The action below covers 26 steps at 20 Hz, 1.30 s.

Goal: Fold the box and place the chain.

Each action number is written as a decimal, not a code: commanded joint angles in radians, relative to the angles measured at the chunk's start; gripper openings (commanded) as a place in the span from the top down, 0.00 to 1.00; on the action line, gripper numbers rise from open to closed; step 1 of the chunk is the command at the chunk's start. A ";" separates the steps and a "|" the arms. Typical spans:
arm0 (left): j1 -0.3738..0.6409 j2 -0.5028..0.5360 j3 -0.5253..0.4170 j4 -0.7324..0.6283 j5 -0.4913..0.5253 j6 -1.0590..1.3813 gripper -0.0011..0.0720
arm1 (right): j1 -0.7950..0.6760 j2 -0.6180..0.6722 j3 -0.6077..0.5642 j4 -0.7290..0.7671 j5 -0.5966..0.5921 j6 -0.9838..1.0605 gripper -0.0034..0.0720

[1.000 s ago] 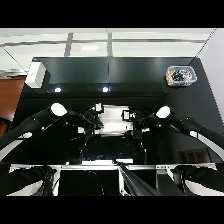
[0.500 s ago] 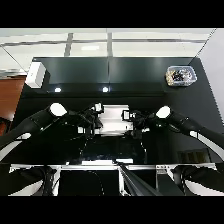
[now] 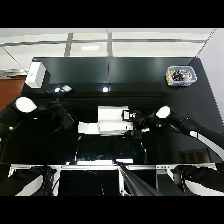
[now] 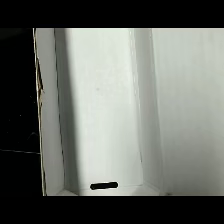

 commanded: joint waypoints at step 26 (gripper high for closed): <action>-0.037 -0.321 0.029 -0.365 -0.160 -0.353 0.01 | 0.001 0.000 0.001 0.000 0.000 0.000 0.87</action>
